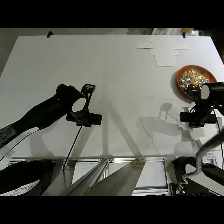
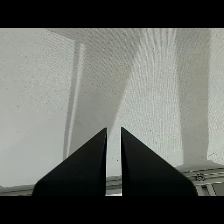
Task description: Fold the box and place the chain.
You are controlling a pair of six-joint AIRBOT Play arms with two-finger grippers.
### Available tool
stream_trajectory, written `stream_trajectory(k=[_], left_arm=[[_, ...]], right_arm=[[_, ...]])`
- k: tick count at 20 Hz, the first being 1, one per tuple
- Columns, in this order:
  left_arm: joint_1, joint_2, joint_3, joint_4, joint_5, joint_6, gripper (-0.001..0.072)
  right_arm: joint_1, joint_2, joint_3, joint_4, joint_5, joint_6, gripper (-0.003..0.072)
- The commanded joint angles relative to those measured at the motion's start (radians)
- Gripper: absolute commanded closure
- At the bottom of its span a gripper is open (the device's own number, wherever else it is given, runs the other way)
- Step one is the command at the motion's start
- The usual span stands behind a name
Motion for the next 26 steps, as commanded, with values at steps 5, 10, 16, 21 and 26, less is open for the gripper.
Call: stream_trajectory(k=[5, 10, 16, 21, 26], left_arm=[[0.0, 0.0, 0.0, 0.0, 0.0, 0.0, 0.0609], [0.0, 0.0, 0.0, 0.0, 0.0, 0.0, 0.0609], [0.0, 0.0, 0.0, 0.0, 0.0, 0.0, 0.0609], [0.0, 0.0, 0.0, 0.0, 0.0, 0.0, 0.0609], [0.0, 0.0, 0.0, 0.0, 0.0, 0.0, 0.0609]], right_arm=[[0.0, -0.001, 0.0, 0.0, 0.0, 0.0, 0.0665], [0.0, -0.001, 0.0, 0.001, -0.002, 0.001, 0.0665], [0.0, -0.001, 0.0, 0.025, -0.109, -0.007, 0.0667], [0.0, 0.029, 0.164, 0.122, -0.17, -0.178, 0.0669], [-0.005, 0.055, 0.358, -0.255, -0.102, -0.237, 0.0666]])
